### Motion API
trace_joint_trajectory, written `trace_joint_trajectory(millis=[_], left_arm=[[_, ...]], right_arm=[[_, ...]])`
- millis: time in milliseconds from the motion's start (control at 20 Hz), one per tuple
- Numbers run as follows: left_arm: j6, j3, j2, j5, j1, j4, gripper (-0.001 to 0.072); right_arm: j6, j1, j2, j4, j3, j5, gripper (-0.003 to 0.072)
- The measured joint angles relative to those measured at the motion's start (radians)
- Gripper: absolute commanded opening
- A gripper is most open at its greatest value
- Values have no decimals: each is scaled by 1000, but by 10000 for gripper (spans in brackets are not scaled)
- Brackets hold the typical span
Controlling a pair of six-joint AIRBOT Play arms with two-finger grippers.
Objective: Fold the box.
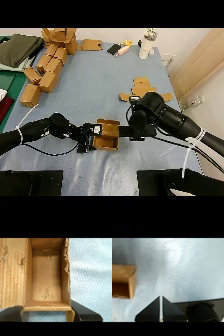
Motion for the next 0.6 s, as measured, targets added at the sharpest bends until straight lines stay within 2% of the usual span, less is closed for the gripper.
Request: trace_joint_trajectory(millis=[100,150,250,350,450,600], left_arm=[[0,0,0,0,0,0,531],[0,0,0,0,0,0,531],[0,0,0,0,0,0,531],[0,0,0,0,0,0,531],[0,0,0,0,0,0,531],[0,0,0,0,0,0,531]], right_arm=[[-118,-115,-12,46,-38,114,4],[-215,-185,-34,120,-55,196,3],[-490,-333,-103,368,-76,359,3],[-839,-455,-200,694,-84,444,2],[-1120,-515,-279,920,-86,430,2],[-1418,-516,-325,1101,-108,314,2]])
